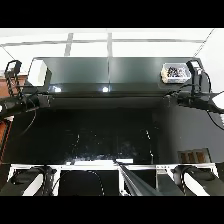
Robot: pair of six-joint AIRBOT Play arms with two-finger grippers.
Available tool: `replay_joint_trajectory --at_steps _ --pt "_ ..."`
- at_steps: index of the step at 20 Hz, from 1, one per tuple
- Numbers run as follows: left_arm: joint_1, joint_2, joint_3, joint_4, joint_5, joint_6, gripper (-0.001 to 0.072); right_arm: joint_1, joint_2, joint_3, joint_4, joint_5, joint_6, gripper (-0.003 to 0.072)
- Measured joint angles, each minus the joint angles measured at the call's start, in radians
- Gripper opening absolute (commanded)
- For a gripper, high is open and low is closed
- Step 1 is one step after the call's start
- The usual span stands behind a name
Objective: Fold the box and place the chain.
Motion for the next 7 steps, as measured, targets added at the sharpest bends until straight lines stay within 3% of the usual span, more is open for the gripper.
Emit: replay_joint_trajectory --at_steps 7 --pt "0.000 0.032 -0.040 -0.008 0.021 -0.003 0.0023 0.004 0.000 -0.005 -0.009 -0.009 -0.007 0.0016"
